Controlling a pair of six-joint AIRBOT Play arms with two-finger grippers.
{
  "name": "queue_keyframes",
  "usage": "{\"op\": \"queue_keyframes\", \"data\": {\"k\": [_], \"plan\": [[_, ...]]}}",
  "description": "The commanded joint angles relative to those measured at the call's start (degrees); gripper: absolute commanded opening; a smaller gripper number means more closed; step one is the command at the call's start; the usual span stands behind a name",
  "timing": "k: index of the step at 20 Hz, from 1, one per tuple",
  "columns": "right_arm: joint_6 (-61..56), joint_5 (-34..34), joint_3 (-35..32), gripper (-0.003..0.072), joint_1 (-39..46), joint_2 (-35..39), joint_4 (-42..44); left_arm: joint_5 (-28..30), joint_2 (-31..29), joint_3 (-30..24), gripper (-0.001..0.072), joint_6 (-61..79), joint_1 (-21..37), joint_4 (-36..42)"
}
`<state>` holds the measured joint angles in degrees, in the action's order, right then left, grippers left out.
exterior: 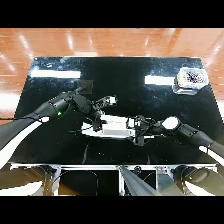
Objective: Fold the box and place the chain.
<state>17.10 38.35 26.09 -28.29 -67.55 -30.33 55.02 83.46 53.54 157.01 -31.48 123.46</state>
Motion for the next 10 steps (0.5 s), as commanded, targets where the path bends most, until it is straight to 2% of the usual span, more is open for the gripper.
{"op": "queue_keyframes", "data": {"k": [1,10], "plan": [[0.0,0.0,0.0,0.0714,0.0,0.0,0.0,0.0,0.0,0.0,0.0023,0.0,0.0,0.0],[-3.5,-1.2,0.0,0.0714,-1.4,-0.1,-2.2,0.0,0.0,0.0,0.0023,-1.1,0.0,0.0]]}}
